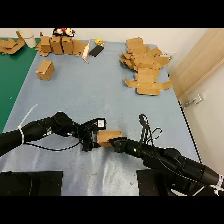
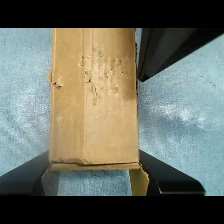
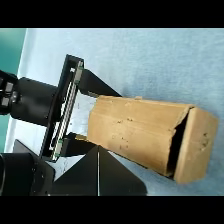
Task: Fold the box.
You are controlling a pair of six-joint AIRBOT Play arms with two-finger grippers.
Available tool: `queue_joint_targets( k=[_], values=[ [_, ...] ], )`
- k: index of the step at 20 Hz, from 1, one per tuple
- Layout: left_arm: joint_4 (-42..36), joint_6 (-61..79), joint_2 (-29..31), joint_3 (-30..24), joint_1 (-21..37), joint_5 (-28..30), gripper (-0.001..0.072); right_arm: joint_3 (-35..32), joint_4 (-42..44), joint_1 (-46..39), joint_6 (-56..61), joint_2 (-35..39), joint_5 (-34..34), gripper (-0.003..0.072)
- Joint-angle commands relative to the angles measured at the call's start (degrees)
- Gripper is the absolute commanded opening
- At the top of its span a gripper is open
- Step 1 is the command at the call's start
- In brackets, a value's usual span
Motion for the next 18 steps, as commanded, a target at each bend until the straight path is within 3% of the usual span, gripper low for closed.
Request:
queue_joint_targets(
  k=[1, 18],
  values=[
    [0.00, 0.02, -0.02, 0.02, 0.02, 0.00, 0.0477, -0.07, 0.22, 0.00, 0.35, -1.79, 0.76, 0.0000],
    [0.00, 0.02, -0.02, 0.02, 0.02, 0.02, 0.0477, -0.15, 0.22, 0.00, 1.79, -5.44, 0.57, 0.0000]
  ],
)
